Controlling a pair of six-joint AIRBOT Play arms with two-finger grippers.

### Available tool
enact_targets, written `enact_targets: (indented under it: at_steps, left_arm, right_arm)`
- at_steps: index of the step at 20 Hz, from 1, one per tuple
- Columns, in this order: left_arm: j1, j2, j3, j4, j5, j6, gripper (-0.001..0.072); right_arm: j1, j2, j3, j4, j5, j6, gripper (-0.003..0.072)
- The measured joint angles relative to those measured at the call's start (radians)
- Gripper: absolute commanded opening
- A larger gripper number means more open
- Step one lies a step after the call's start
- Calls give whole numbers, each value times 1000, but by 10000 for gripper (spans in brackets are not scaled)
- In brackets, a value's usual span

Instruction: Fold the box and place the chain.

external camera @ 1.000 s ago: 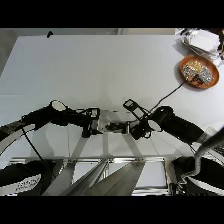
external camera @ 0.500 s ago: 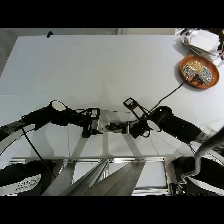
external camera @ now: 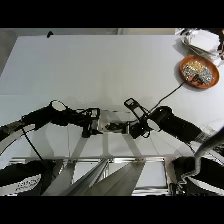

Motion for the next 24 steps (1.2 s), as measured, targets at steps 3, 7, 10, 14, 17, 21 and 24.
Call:
enact_targets:
  at_steps: [3, 7, 10, 14, 17, 21, 24]
  left_arm:
    - [0, 0, 0, 0, 0, 0, 273]
    - [0, 0, 0, 0, 0, 0, 273]
    - [0, 0, 0, 0, 0, 0, 273]
    - [0, 0, 0, 0, 0, 0, 273]
    - [0, 0, 0, 0, 0, 0, 273]
    - [0, 0, 0, 0, 0, 0, 273]
    - [0, 0, 0, 0, 0, 0, 273]
  right_arm:
    - [0, 21, 0, 8, 48, 2, 11]
    - [0, 127, 14, 5, 104, 3, 11]
    - [0, 263, 26, 28, 133, 3, 11]
    - [0, 455, 35, 119, 77, -4, 11]
    - [0, 549, 37, 204, -25, -9, 11]
    - [0, 590, 38, 336, -151, -78, 11]
    - [0, 600, 38, 425, -232, -149, 11]
